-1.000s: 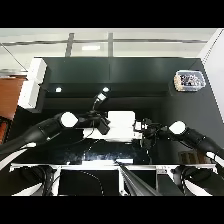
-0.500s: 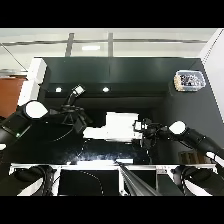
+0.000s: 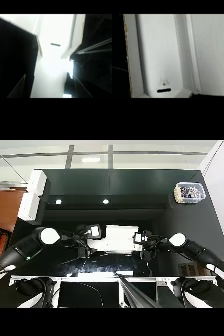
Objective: Fold the box and place the chain.
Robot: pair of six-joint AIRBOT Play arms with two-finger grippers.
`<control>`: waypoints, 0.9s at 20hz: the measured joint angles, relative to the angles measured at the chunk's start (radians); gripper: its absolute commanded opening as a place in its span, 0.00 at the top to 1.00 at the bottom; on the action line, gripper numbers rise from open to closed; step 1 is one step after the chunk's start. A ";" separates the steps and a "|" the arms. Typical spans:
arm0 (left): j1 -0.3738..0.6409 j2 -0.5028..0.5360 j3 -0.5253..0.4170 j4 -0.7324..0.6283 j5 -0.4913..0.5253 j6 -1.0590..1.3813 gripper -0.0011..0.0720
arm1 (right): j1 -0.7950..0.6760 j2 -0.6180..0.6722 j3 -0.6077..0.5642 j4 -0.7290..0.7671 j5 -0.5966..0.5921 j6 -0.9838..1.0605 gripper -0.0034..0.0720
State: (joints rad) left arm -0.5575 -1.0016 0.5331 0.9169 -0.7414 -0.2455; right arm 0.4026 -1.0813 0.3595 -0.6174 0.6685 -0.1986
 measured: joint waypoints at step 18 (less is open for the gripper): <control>-0.085 -0.149 -0.005 -0.148 0.139 0.063 0.44 | 0.000 0.000 0.000 0.000 0.000 0.000 0.24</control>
State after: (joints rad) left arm -0.6422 -1.1503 0.5285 0.7689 -0.6025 -0.1829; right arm 0.4026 -1.0813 0.3595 -0.6178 0.6685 -0.1986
